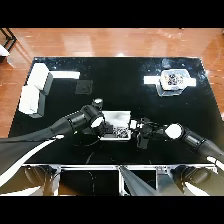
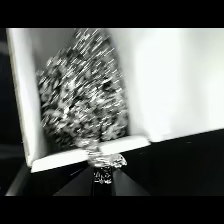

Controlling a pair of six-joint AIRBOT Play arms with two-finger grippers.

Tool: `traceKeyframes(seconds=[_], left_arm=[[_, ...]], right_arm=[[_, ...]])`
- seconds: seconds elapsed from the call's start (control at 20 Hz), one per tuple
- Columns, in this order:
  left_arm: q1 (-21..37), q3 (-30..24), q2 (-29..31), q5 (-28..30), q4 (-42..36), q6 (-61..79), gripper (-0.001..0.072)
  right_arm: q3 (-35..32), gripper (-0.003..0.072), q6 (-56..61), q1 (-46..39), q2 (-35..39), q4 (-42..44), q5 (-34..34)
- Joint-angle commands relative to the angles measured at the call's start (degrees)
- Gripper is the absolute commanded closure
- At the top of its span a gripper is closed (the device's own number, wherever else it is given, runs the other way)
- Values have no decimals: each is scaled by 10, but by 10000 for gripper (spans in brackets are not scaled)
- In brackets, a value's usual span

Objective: Fold the box and place the chain.

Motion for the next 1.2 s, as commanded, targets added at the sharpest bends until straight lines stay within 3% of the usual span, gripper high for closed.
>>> traceKeyframes(seconds=[0.0,0.35,0.5,0.7,0.85,0.9,0.95,1.0,1.15], left_arm=[[0,0,0,0,0,0,686],[0,0,0,1,0,0,686],[0,0,0,1,-1,0,686],[0,0,0,1,-2,0,686],[0,0,0,1,-1,0,686],[0,0,0,1,-1,0,686],[0,0,0,1,0,0,686],[0,0,0,1,0,0,686],[0,0,0,1,0,0,686]], right_arm=[[16,667,73,0,36,-1,16],[36,668,149,-15,157,1,35],[40,668,174,-14,159,31,63],[40,667,185,-2,147,120,55],[40,644,209,29,109,127,44],[40,454,219,34,100,127,45],[41,199,231,33,99,124,44],[41,2,242,26,99,124,45],[49,-18,309,-37,114,78,100]])
